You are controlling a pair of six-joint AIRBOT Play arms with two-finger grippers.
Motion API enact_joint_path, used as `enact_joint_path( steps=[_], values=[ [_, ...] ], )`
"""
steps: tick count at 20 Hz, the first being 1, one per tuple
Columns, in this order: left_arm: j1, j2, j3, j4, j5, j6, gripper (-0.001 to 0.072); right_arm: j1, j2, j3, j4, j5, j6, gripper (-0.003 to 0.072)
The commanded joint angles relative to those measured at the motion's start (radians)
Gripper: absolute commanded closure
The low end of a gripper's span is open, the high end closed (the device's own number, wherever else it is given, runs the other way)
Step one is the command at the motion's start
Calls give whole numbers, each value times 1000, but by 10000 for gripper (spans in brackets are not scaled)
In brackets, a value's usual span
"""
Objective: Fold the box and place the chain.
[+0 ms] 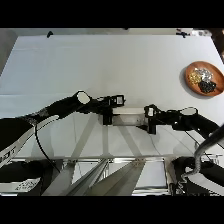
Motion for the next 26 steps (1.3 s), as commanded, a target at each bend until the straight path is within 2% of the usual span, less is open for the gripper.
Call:
enact_joint_path(
  steps=[1,5,7,9,14,26],
  values=[
    [0,0,0,0,0,1,696,-9,-3,3,-19,41,-11,29],
    [0,0,0,0,0,1,696,-9,-3,3,-59,23,-8,40],
    [-1,0,0,0,0,1,696,-9,-3,3,-59,11,-11,107],
    [0,0,0,0,0,1,696,-9,-3,3,-58,3,-19,111],
    [0,0,0,0,0,1,696,-9,-16,3,-59,-5,-39,221],
    [-1,0,0,0,0,1,696,-3,-26,3,-77,-20,-71,222]
  ],
)
